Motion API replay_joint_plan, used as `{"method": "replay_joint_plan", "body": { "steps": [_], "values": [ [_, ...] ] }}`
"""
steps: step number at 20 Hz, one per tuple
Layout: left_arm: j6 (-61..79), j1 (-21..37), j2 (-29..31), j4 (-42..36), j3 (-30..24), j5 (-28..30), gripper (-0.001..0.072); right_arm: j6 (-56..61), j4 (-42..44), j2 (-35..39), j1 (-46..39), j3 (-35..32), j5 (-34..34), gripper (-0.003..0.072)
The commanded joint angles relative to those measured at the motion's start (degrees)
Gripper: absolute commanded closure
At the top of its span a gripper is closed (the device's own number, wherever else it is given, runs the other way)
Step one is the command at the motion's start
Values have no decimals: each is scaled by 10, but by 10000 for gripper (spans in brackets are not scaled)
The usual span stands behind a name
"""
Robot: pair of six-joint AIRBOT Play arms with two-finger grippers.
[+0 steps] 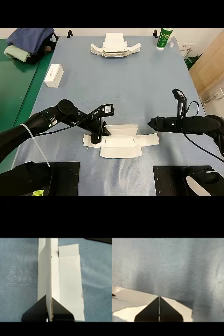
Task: Fold the box.
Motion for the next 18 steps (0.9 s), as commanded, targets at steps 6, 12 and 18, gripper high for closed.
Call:
{"method": "replay_joint_plan", "body": {
  "steps": [6, 12, 18],
  "values": [
    [-3, 0, -1, 2, -1, 8, 695, 8, 15, 69, 164, -2, -151, 687],
    [-3, 0, -1, 2, -1, 8, 695, 44, -148, 74, 450, -4, -188, 520],
    [-3, 0, -1, 1, -1, 6, 696, 44, -399, 27, 507, -3, -47, 88]
  ]
}}
